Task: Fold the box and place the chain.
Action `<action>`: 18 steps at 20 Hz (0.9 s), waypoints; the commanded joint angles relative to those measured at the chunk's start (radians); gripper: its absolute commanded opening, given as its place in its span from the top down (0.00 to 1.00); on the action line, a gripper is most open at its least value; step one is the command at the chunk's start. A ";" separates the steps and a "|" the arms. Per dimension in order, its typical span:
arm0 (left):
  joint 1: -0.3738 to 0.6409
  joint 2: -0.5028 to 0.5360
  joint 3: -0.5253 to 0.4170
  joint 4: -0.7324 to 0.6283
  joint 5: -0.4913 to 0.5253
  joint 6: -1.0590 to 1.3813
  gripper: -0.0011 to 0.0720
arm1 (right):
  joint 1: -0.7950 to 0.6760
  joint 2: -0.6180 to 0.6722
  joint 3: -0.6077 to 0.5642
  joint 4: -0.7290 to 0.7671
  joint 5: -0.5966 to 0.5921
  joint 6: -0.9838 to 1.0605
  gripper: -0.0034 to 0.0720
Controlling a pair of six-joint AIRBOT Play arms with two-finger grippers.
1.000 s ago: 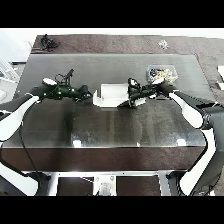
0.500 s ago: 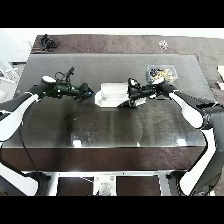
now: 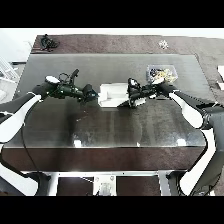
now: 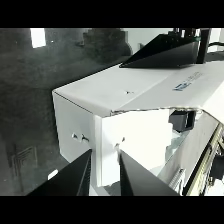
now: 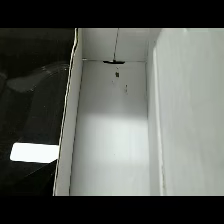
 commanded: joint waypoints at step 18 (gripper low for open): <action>-0.133 0.012 0.179 0.376 0.041 -0.461 0.67 | 0.001 0.000 0.000 0.000 0.000 0.000 0.19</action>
